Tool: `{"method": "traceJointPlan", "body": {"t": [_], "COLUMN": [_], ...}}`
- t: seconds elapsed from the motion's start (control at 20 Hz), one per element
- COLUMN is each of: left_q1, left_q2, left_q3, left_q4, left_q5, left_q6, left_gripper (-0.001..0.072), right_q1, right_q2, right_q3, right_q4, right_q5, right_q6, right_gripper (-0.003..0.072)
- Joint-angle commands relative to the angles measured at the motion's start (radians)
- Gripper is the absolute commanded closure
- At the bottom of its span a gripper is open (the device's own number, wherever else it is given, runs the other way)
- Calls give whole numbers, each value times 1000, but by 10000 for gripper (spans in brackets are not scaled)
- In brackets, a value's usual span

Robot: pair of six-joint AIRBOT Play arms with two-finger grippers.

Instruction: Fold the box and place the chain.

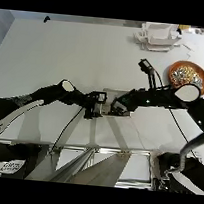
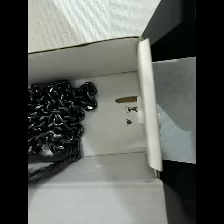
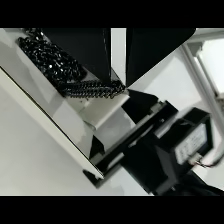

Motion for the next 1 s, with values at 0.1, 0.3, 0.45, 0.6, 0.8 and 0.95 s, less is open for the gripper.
{"method": "traceJointPlan", "body": {"t": [0.1, 0.3, 0.45, 0.6, 0.8, 0.95], "left_q1": [1, 1, 1, 1, 1, 1], "left_q2": [0, 0, 0, 0, 0, 0], "left_q3": [1, 1, 1, 1, 1, 1], "left_q4": [0, 0, 0, 0, 0, 0], "left_q5": [0, 0, 0, 0, 0, 0], "left_q6": [0, 0, 0, 0, 0, 0], "left_gripper": [622, 622, 622, 622, 622, 622], "right_q1": [58, 62, 62, 40, -79, -213], "right_q2": [-124, -135, -130, -109, -6, 104], "right_q3": [0, 0, 0, 10, 48, 63], "right_q4": [-50, -52, -55, -55, -55, -60], "right_q5": [-8, 2, 19, 48, 82, 72], "right_q6": [0, 1, 28, 27, 36, 76], "right_gripper": [655, 616, 457, 458, 464, 469]}}
